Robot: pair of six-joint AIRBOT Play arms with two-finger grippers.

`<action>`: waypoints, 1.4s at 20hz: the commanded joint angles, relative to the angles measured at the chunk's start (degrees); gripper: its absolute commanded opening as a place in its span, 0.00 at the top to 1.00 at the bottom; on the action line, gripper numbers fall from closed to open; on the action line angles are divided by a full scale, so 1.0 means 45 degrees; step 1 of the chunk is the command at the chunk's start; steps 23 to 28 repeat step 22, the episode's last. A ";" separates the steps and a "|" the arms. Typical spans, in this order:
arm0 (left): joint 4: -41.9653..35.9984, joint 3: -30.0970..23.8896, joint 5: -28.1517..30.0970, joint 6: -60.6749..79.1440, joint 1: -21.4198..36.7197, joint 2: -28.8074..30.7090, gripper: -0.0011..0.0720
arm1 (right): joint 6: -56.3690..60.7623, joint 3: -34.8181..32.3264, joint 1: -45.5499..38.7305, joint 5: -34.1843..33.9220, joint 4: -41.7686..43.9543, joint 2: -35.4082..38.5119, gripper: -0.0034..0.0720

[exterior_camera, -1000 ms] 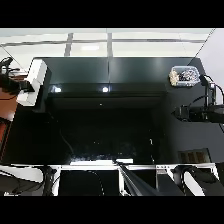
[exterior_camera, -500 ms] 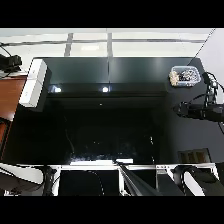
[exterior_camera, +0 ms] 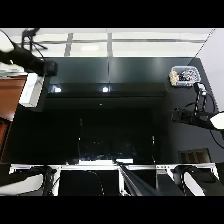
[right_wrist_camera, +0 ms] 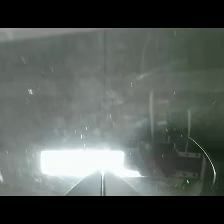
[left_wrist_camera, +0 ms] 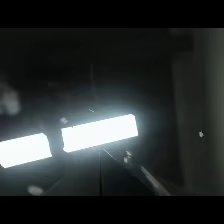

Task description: Fold the box and place the chain.

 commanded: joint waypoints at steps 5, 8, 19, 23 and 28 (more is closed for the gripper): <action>0.0627 -0.9486 0.4507 -0.0481 -0.0534 0.7660 0.95 | -0.0092 -0.0189 0.0112 0.0126 -0.0345 0.0000 0.93; 0.0714 -1.1196 0.4760 -0.0461 -0.0121 0.9126 0.95 | -0.0092 -0.0189 0.0112 0.0126 -0.0345 0.0000 0.93; 0.0690 -1.1458 0.4775 -0.0466 -0.0078 0.9321 0.95 | -0.0092 -0.0189 0.0112 0.0126 -0.0345 0.0000 0.93; 0.0690 -1.1458 0.4775 -0.0466 -0.0078 0.9321 0.95 | -0.0092 -0.0189 0.0112 0.0126 -0.0345 0.0005 0.93; 0.0690 -1.1458 0.4775 -0.0466 -0.0078 0.9321 0.95 | -0.0092 -0.0189 0.0112 0.0126 -0.0345 0.0005 0.93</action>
